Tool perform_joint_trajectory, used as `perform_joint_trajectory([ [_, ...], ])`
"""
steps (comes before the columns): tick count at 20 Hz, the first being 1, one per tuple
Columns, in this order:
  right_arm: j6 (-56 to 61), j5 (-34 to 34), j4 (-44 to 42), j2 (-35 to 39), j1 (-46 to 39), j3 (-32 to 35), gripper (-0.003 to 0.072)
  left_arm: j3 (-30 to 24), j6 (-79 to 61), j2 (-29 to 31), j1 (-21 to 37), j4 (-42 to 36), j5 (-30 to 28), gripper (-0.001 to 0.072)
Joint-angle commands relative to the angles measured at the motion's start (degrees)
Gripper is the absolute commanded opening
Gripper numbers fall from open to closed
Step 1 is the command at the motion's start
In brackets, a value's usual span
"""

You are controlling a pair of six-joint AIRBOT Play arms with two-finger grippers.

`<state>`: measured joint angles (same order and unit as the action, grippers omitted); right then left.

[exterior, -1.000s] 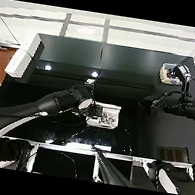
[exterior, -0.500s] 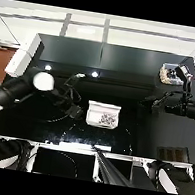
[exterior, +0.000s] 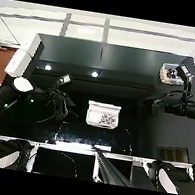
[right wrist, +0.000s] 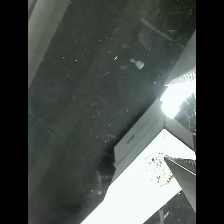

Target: Fold the box and place the chain.

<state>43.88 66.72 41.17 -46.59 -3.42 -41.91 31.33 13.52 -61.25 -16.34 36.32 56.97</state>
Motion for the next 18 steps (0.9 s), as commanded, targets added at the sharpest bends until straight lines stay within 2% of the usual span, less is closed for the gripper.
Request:
perform_joint_trajectory([
  [1,0.31,1.18,-0.20,0.00,-0.02,-0.04,0.0507,-2.01,-24.11,-1.42,-4.48,-1.05,-6.51,0.0715],
  [4,0.31,1.38,-0.20,0.00,-0.02,-0.04,0.0507,-1.90,-27.10,-5.33,-9.18,-4.20,-7.37,0.0714],
  [7,0.31,1.40,-0.20,0.00,-0.02,-0.04,0.0507,-1.62,-27.54,-9.68,-10.56,-8.41,-7.45,0.0713],
  [18,0.31,1.46,-0.20,0.00,-0.02,-0.02,0.0507,1.11,-27.26,-11.87,-10.73,-8.33,-10.49,0.0712],
])
